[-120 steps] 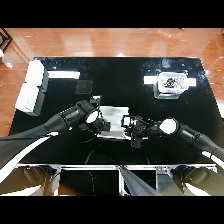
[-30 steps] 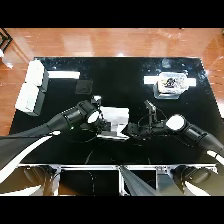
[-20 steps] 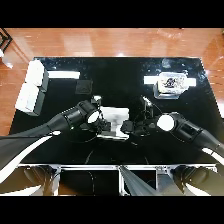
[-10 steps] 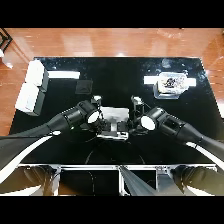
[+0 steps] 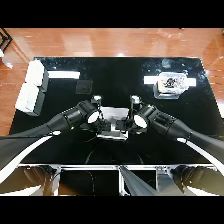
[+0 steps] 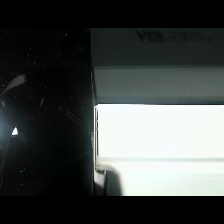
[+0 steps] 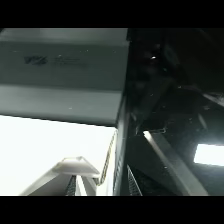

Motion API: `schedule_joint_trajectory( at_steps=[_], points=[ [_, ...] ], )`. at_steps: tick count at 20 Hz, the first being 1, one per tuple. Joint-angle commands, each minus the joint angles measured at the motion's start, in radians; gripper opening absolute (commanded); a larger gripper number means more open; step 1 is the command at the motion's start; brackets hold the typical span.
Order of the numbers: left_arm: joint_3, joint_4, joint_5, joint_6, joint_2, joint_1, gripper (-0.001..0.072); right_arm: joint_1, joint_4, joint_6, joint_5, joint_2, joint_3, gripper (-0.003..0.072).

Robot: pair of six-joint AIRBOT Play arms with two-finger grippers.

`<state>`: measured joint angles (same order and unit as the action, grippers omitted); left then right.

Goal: Fold the box and place the chain.

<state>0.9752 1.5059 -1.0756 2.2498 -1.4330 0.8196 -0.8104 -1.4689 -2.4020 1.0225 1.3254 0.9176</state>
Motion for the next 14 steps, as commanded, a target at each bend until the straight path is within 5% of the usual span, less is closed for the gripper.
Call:
schedule_joint_trajectory(
  at_steps=[1, 14],
  points=[
    [0.000, 0.000, 0.001, 0.000, -0.001, 0.000, 0.0023, -0.004, -0.029, -0.011, 0.031, 0.022, 0.017, 0.0348],
    [0.000, 0.000, 0.019, 0.000, -0.001, 0.001, 0.0023, -0.004, -0.033, -0.008, 0.008, 0.064, 0.019, 0.0348]
  ],
)
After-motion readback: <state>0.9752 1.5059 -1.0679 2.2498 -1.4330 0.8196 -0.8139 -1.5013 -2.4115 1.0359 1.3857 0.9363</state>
